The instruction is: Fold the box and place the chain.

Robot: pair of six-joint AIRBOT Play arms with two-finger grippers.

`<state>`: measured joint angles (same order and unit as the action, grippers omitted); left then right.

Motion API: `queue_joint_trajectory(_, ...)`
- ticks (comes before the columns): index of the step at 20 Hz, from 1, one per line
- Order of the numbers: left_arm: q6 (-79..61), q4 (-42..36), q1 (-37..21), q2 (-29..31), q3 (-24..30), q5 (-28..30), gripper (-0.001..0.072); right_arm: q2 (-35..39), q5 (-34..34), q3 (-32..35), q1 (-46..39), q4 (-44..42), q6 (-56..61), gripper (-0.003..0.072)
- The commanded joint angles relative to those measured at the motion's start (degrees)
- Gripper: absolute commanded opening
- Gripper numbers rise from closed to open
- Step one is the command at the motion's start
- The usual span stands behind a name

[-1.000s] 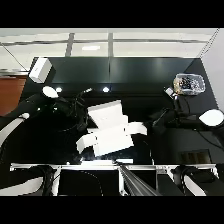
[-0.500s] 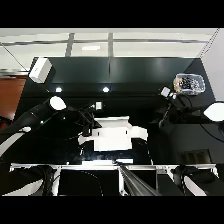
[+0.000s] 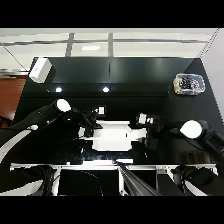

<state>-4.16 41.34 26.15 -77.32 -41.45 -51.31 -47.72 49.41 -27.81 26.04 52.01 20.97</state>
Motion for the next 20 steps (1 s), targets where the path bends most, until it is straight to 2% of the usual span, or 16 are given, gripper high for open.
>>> queue_joint_trajectory(1,-0.5,0.0,0.0,-0.2,0.0,0.5,0.0025,-0.4,-6.2,4.2,5.7,-1.9,-4.5,0.0626)
queue_joint_trajectory(6,-0.4,0.0,0.0,-0.2,0.0,0.5,0.0025,-3.6,-6.4,5.7,8.7,-2.3,-8.3,0.0626)
queue_joint_trajectory(12,-0.4,0.0,0.1,-0.2,0.1,0.1,0.0025,-7.9,-10.7,5.7,14.1,-6.8,-14.2,0.0625)
queue_joint_trajectory(17,-0.3,0.0,0.1,-0.2,0.1,0.1,0.0025,-9.1,-20.0,5.7,19.3,-11.2,-13.3,0.0625)
queue_joint_trajectory(20,-0.3,0.0,0.1,-0.2,0.1,0.1,0.0025,-9.1,-19.5,4.7,18.5,-9.0,-9.7,0.0625)
